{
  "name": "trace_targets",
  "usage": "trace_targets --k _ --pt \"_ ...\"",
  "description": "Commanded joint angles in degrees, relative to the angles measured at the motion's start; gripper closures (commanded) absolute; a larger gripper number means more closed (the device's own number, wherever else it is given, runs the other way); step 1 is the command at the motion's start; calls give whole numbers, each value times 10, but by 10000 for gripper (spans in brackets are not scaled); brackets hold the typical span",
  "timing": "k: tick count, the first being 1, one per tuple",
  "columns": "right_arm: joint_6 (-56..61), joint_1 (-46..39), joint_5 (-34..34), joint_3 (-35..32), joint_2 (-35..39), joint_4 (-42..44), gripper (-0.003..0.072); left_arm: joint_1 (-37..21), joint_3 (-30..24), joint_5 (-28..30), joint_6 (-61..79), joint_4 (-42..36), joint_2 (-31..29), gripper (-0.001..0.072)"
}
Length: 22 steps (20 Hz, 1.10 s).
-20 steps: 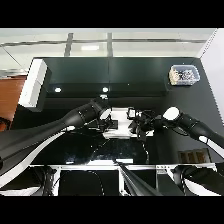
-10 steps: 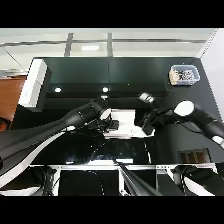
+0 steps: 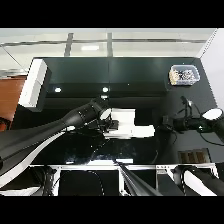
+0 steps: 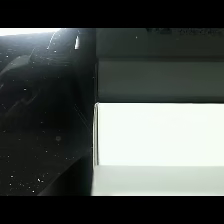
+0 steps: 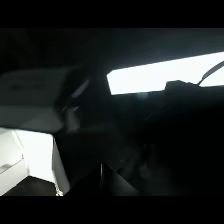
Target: Fold the box and place the chain.
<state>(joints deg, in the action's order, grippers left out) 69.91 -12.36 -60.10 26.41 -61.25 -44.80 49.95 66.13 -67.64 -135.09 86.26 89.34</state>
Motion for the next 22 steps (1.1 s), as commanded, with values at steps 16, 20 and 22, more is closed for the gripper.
trace_targets --k 16,20,22 --pt "-165 148 -41 14 -72 222 147 0 0 -1 1 0 0 687" --pt "-106 205 -35 62 -72 176 232 0 0 -2 1 0 0 687" --pt "-55 233 -35 87 -72 132 287 0 0 -1 1 0 0 687"
